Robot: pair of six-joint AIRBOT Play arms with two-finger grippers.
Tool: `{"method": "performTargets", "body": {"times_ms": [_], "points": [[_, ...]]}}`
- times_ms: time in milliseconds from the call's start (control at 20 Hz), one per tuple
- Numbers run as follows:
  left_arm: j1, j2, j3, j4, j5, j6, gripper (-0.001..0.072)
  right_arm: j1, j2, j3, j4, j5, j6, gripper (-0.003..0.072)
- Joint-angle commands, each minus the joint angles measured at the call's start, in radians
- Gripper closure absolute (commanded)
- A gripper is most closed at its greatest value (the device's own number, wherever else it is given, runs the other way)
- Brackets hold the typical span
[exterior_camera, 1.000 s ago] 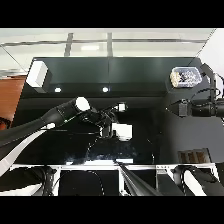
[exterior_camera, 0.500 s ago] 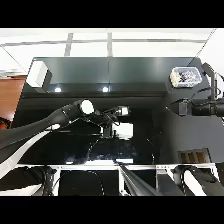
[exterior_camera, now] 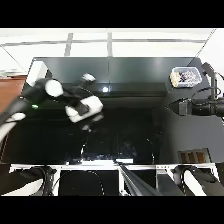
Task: Fold the box and place the chain.
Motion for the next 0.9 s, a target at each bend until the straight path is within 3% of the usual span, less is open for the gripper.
{"method": "performTargets", "body": {"times_ms": [0,100,200,300,550,850], "points": [[0.343,0.071,-0.024,0.209,-0.093,-0.243,0.0382,0.0,0.0,0.001,-0.001,-0.003,0.0,0.0669],[0.562,0.068,-0.032,0.153,-0.093,-0.285,0.0382,0.0,0.0,0.001,-0.002,-0.014,0.001,0.0669],[0.751,0.068,-0.032,0.001,-0.042,-0.27,0.0382,0.0,0.0,0.001,-0.002,-0.024,0.009,0.0669],[0.854,0.061,-0.031,-0.142,0.046,-0.15,0.0382,0.0,0.0,0.001,0.001,-0.028,0.018,0.0669],[0.862,-0.016,-0.022,-0.227,0.296,0.059,0.0377,0.0,0.0,0.001,0.002,-0.047,0.06,0.0669],[0.81,-0.202,0.08,-0.287,0.315,0.193,0.0377,0.0,0.0,0.001,0.002,-0.117,0.09,0.0669]]}}
